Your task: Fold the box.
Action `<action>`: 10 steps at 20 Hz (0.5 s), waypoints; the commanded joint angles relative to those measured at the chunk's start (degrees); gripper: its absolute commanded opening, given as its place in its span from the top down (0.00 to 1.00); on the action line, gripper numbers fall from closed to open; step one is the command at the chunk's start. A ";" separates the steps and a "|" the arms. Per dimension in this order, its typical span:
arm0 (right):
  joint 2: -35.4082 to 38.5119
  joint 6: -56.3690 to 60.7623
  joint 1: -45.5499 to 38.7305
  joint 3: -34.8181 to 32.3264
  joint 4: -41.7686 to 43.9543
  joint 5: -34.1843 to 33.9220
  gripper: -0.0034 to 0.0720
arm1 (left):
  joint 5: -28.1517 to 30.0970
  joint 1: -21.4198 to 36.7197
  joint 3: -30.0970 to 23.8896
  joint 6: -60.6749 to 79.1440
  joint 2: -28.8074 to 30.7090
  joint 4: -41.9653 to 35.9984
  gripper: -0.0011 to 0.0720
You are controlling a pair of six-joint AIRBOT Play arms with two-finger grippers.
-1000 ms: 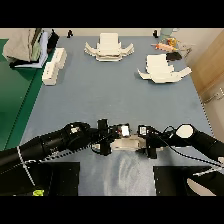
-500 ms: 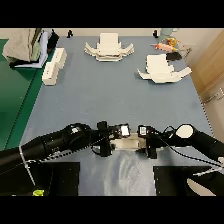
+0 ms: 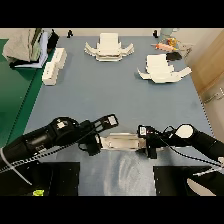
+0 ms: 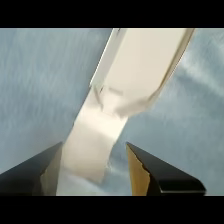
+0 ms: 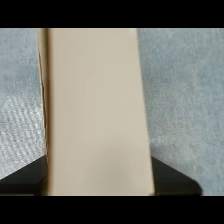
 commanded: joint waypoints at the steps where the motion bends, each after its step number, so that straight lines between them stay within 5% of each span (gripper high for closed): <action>1: 0.04 0.02 -0.02 0.04 0.02 -0.02 0.28 | -13.60 2.10 1.40 -13.29 6.05 2.95 0.25; 3: 0.04 0.00 -0.02 0.04 0.02 0.00 0.28 | -12.85 2.10 1.68 -16.55 8.63 -1.11 0.89; 6: 0.04 0.00 -0.02 0.04 0.02 -0.02 0.28 | -7.69 2.05 1.64 -18.34 8.11 -16.35 0.96; 10: 0.04 0.00 -0.02 0.04 0.02 -0.02 0.28 | 2.27 2.05 1.66 -17.22 -1.68 -33.27 0.96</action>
